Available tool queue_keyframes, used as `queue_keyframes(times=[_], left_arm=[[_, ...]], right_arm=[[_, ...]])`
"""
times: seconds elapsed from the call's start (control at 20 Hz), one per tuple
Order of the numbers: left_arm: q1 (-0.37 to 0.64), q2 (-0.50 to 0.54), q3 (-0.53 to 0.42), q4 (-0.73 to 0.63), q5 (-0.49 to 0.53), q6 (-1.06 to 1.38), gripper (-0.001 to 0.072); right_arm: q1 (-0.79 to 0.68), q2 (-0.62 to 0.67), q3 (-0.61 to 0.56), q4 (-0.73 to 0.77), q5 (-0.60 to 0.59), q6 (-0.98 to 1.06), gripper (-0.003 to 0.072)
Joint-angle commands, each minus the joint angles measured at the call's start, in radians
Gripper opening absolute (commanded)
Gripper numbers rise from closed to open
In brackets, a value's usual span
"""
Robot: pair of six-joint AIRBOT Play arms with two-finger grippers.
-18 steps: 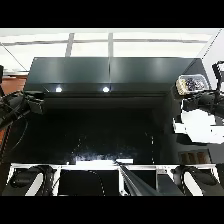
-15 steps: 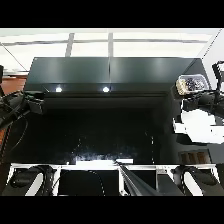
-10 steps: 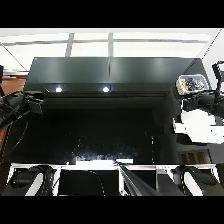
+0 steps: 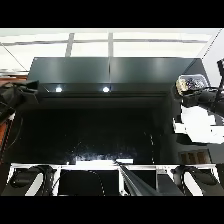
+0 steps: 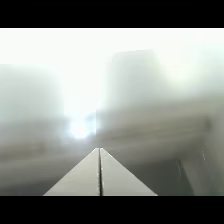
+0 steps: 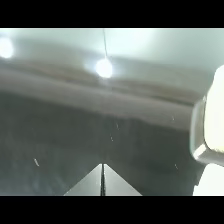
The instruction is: Fold the box and place the chain.
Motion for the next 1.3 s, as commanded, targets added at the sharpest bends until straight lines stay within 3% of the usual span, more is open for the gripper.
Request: queue_keyframes(times=[0.0, 0.05, 0.1, 0.15, 0.25, 0.3, 0.35, 0.4, 0.5, 0.6, 0.75, 0.9, 1.1, 1.25], left_arm=[[0.000, -0.007, 0.000, -0.090, 0.202, 0.000, 0.0029], [0.000, -0.011, 0.000, -0.137, 0.240, 0.000, 0.0029], [0.000, -0.015, 0.000, -0.180, 0.269, 0.000, 0.0029], [0.000, -0.016, 0.000, -0.214, 0.286, 0.000, 0.0029], [-0.001, -0.019, 0.000, -0.253, 0.285, 0.000, 0.0037], [-0.001, -0.024, 0.000, -0.254, 0.272, 0.000, 0.0241], [-0.001, -0.033, 0.000, -0.253, 0.247, 0.000, 0.0653], [-0.001, -0.048, 0.000, -0.253, 0.201, 0.000, 0.0711], [-0.002, -0.092, 0.001, -0.246, 0.028, 0.050, 0.0711], [-0.014, -0.158, 0.001, -0.194, -0.174, 0.085, 0.0710], [-0.067, -0.273, 0.004, 0.087, -0.357, -0.118, 0.0711], [-0.132, -0.343, 0.032, 0.307, -0.375, -0.418, 0.0711], [-0.173, -0.372, 0.056, 0.325, -0.364, -0.443, 0.0711], [-0.176, -0.372, 0.056, 0.326, -0.368, -0.445, 0.0711]], right_arm=[[0.000, -0.010, 0.000, 0.108, -0.169, -0.009, 0.0017], [-0.001, -0.023, 0.000, 0.031, -0.269, 0.006, 0.0210], [-0.011, -0.042, 0.000, -0.049, -0.362, 0.069, 0.0536], [-0.036, -0.065, 0.000, -0.121, -0.433, 0.143, 0.0720], [-0.135, -0.122, 0.001, -0.240, -0.498, 0.224, 0.0720], [-0.216, -0.159, 0.009, -0.274, -0.497, 0.262, 0.0720], [-0.303, -0.198, 0.025, -0.288, -0.471, 0.293, 0.0720], [-0.406, -0.242, 0.050, -0.291, -0.421, 0.320, 0.0720], [-0.594, -0.328, 0.118, -0.294, -0.278, 0.342, 0.0720], [-0.741, -0.406, 0.205, -0.405, -0.098, 0.342, 0.0720], [-0.877, -0.501, 0.293, -0.551, 0.101, 0.339, 0.0720], [-0.927, -0.591, 0.338, -0.551, 0.205, 0.314, 0.0720], [-0.930, -0.759, 0.435, -0.415, 0.433, 0.037, 0.0720], [-0.913, -0.822, 0.465, -0.400, 0.470, -0.029, 0.0720]])
